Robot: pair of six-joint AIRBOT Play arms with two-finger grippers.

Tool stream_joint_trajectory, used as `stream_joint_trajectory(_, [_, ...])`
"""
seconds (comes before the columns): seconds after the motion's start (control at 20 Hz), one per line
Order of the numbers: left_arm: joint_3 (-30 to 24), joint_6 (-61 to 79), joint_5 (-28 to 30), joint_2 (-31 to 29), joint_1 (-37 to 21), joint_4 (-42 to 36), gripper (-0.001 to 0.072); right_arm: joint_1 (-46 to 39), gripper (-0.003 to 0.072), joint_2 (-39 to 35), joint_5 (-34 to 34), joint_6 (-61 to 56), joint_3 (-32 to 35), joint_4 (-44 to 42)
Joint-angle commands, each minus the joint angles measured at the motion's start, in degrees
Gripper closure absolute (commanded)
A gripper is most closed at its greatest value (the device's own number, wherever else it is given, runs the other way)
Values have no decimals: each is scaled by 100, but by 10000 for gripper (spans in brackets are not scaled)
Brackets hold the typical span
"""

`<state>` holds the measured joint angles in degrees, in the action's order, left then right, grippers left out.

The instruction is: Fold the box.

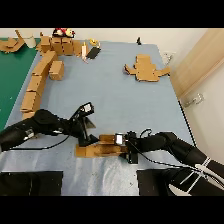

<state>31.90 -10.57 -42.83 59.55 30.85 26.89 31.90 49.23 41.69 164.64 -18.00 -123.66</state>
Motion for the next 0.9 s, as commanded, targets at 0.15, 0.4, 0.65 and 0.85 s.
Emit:
stream_joint_trajectory(0.15, [-81, -4339, -2514, -876, 251, 1628, 695, 0, 277, -2, -4, -33, 0, -2])
stream_joint_trajectory(0.4, [-107, -5025, -1934, -876, 1438, 1574, 695, 0, 112, -2, -4, -31, -2, 2])
stream_joint_trajectory(0.65, [-105, -5077, -1550, -876, 1655, 903, 695, 0, 114, -2, -7, -31, -2, 0])
stream_joint_trajectory(0.85, [-105, -5080, -1388, -874, 1657, 879, 695, 0, 274, -2, -11, -31, -2, -2])
